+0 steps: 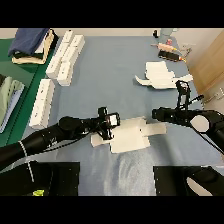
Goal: Fold the box.
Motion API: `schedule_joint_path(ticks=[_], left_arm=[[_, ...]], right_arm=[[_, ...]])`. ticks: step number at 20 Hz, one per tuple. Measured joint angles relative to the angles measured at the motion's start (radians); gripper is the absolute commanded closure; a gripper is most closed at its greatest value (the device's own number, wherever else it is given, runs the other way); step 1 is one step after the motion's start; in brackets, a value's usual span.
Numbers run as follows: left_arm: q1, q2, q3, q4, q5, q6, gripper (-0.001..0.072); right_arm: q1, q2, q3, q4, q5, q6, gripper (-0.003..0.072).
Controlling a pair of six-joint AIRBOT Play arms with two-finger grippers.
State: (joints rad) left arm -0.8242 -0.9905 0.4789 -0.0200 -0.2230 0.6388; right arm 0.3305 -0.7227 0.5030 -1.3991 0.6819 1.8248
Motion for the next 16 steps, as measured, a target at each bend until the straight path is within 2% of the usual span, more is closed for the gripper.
schedule_joint_path(ticks=[2,4,7,9,11,16], left_arm=[[0.039,-0.006,0.027,0.032,-0.040,-0.019,0.0694],[0.084,-0.011,0.055,0.134,-0.116,-0.098,0.0694],[0.152,-0.026,0.101,0.332,-0.290,-0.287,0.0695],[0.183,-0.040,0.121,0.408,-0.373,-0.357,0.0695],[0.193,-0.058,0.130,0.448,-0.418,-0.391,0.0695],[0.199,-0.082,0.140,0.480,-0.427,-0.403,0.0695]], right_arm=[[0.000,0.000,0.000,0.000,-0.002,0.000,0.0684],[0.000,0.000,0.000,0.000,-0.002,0.000,0.0684],[0.000,0.000,0.000,0.000,-0.002,0.000,0.0684],[0.000,0.000,0.000,-0.002,-0.006,0.000,0.0683],[0.000,0.000,0.000,-0.002,-0.008,0.000,0.0684],[0.000,0.000,0.000,-0.005,-0.012,0.000,0.0684]])
